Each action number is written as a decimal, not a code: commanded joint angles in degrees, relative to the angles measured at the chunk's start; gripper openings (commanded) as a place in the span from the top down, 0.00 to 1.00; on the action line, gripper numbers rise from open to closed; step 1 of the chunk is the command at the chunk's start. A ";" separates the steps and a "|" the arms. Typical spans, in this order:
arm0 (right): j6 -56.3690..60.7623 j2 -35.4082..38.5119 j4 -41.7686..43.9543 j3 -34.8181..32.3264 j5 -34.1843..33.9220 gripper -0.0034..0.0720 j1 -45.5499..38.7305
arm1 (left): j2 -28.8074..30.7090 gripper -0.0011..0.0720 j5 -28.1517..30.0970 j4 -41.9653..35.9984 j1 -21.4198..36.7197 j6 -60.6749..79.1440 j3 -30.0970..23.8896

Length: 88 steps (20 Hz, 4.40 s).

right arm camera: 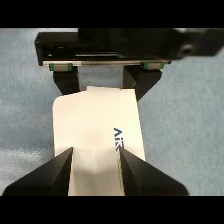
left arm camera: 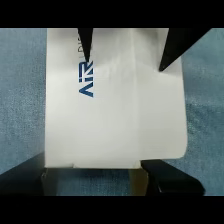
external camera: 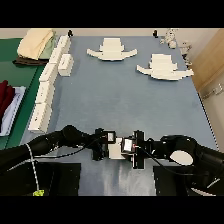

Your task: Fold the box.

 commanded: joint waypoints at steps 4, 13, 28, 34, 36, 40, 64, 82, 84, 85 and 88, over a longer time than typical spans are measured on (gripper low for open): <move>-8.11 -2.21 -1.27 0.00 -4.59 0.34 0.61 | -0.02 0.37 -0.07 0.02 0.02 0.02 0.00; -8.11 1.31 -6.23 0.66 -5.27 0.34 0.57 | -0.02 0.37 -0.07 0.02 0.02 0.00 0.00; -7.91 -2.75 -8.04 0.57 -8.24 0.34 0.50 | -0.02 0.37 -0.07 0.02 0.02 0.02 0.00; -7.96 -2.73 -5.79 0.57 -7.30 0.34 0.52 | -0.02 0.37 -0.07 0.02 0.02 0.00 0.00; -7.96 -2.64 -4.72 0.57 -6.84 0.34 0.92 | -0.02 0.37 -0.07 0.02 0.02 0.02 0.00; -7.96 -2.62 -2.51 0.59 -6.45 0.34 0.96 | -0.02 0.37 -0.07 0.02 0.02 0.02 0.00; 22.56 6.54 8.90 -8.24 -20.48 0.95 1.62 | -0.02 0.37 -0.07 0.02 0.02 0.02 0.00; 23.02 -0.15 13.46 -14.91 -28.17 0.95 8.11 | -0.02 0.37 -0.07 0.02 0.02 0.02 0.00; 23.02 -0.13 13.44 -14.91 -28.87 0.95 8.11 | -0.02 0.37 -0.07 0.02 0.02 0.00 0.00; 23.02 -0.11 13.46 -14.88 -29.31 0.95 8.09 | -0.02 0.37 -0.07 0.02 0.02 0.02 0.00; 23.02 1.86 13.44 -14.78 -30.73 0.95 8.04 | -0.02 0.37 -0.07 0.02 0.02 0.00 0.00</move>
